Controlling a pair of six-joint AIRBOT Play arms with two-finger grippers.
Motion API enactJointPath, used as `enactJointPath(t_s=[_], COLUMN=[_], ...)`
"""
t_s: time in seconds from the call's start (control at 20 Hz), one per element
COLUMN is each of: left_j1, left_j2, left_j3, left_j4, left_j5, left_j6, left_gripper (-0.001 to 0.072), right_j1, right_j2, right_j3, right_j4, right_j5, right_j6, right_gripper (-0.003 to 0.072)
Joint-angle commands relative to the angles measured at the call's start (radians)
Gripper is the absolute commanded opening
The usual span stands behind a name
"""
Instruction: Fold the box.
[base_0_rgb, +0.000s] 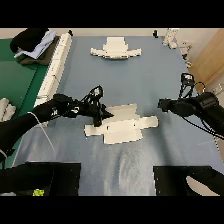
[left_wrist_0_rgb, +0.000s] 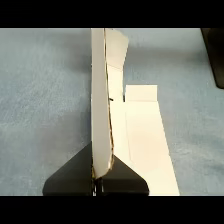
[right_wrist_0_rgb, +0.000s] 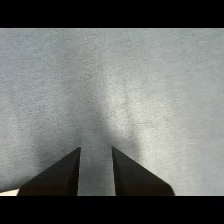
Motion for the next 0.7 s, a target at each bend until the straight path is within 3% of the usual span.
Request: enactJointPath(t_s=[0.0,0.4,0.65], left_j1=[-0.001,-0.001,-0.001], left_j2=[-0.023,-0.024,-0.032], left_j3=[-0.003,0.013,0.019], left_j4=[0.010,0.015,0.146], left_j5=[-0.001,-0.027,-0.067], left_j6=[0.009,0.043,0.034], left_gripper=[0.0014,0.0014,0.0014], right_j1=[0.000,0.000,0.000], right_j2=[-0.002,-0.002,-0.002], right_j3=[0.001,0.001,0.001], right_j4=[0.006,0.016,0.021], right_j5=[0.006,0.005,0.006], right_j6=[0.006,0.006,0.006], right_gripper=[0.0302,0.0302,0.0302])
